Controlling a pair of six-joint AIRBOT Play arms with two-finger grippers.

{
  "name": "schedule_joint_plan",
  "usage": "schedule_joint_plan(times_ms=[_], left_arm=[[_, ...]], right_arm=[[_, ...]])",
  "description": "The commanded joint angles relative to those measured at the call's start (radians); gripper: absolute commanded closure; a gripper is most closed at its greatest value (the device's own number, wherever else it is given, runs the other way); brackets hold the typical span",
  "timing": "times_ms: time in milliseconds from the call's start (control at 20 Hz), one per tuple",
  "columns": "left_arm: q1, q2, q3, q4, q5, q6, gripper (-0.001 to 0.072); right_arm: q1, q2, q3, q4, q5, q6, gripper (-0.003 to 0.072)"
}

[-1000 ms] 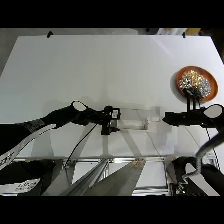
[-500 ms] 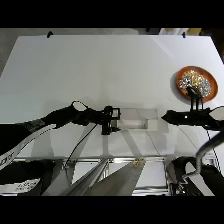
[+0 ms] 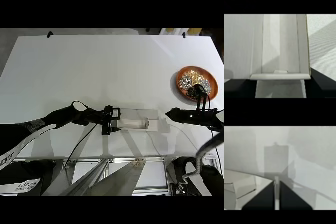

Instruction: Fold the box and place the chain.

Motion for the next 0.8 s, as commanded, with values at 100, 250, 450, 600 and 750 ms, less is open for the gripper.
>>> schedule_joint_plan(times_ms=[100, 250, 450, 600, 750], left_arm=[[0.001, 0.000, 0.000, 0.001, -0.002, 0.001, 0.0320], [0.001, 0.000, 0.000, 0.001, -0.002, 0.001, 0.0320], [0.001, 0.000, 0.000, 0.001, -0.002, 0.001, 0.0320], [0.001, 0.000, 0.000, 0.001, -0.002, 0.001, 0.0320], [0.001, 0.000, 0.000, 0.001, -0.002, 0.001, 0.0320]], right_arm=[[-0.002, -0.055, -0.003, -0.128, -0.003, 0.078, 0.0673], [0.001, -0.145, -0.007, -0.054, 0.047, 0.073, 0.0673], [0.076, -0.218, -0.011, -0.025, 0.059, 0.065, 0.0673], [0.126, -0.244, -0.011, 0.063, 0.066, 0.009, 0.0673], [0.127, -0.229, -0.010, 0.158, 0.091, -0.065, 0.0668]])
